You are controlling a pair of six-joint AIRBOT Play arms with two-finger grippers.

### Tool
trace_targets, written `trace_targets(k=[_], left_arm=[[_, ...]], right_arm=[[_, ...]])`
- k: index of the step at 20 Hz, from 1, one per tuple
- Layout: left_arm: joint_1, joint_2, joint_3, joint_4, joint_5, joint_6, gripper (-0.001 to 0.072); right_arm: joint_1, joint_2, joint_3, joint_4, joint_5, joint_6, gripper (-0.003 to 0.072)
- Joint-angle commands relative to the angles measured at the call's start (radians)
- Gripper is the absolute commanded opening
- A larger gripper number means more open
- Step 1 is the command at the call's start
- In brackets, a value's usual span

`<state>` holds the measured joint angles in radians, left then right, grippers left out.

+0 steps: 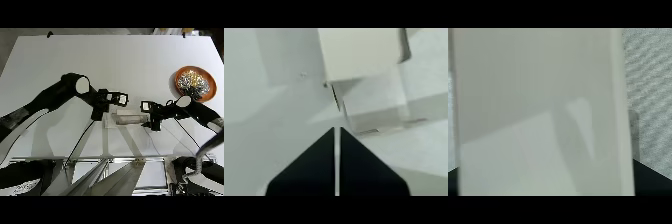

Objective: Fold the box and place the chain.

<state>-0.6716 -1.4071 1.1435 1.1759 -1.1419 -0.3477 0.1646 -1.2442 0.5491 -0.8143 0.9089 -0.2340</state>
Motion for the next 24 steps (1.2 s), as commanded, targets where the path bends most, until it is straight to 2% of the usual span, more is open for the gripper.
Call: trace_targets(k=[1,3,4,8,10,13,15,17,21,24], left_arm=[[-0.012,0.068,0.0,-0.063,-0.125,-0.12,0.0004],[-0.054,0.068,-0.004,-0.14,-0.115,-0.127,0.0003],[-0.08,0.068,-0.009,-0.158,-0.068,-0.128,0.0003],[-0.143,0.024,-0.019,-0.208,0.244,-0.194,0.0003],[-0.133,-0.033,-0.019,-0.2,0.377,-0.306,0.0003],[-0.1,-0.103,-0.019,-0.192,0.516,-0.478,0.0003],[-0.079,-0.113,-0.019,-0.192,0.579,-0.553,0.0003],[-0.066,-0.113,-0.019,-0.192,0.583,-0.562,0.0003],[-0.062,-0.112,-0.019,-0.183,0.501,-0.562,0.0003],[-0.062,-0.093,-0.019,-0.124,0.434,-0.562,0.0003]], right_arm=[[0.0,0.0,0.0,0.0,0.0,0.001,0.0435],[0.0,0.0,0.0,-0.001,0.0,0.001,0.0435],[0.0,0.0,0.0,0.0,0.0,0.001,0.0435],[0.0,0.0,0.0,0.0,0.0,0.001,0.0435],[0.0,0.0,0.0,0.0,0.0,0.001,0.0435],[0.0,0.0,0.0,-0.001,0.0,0.001,0.0435],[0.0,0.0,0.0,0.0,0.0,0.001,0.0435],[0.0,0.0,0.0,0.0,0.0,0.001,0.0435],[0.0,0.0,0.0,0.0,0.0,0.001,0.0435],[0.0,0.0,0.0,-0.001,0.0,0.001,0.0435]])
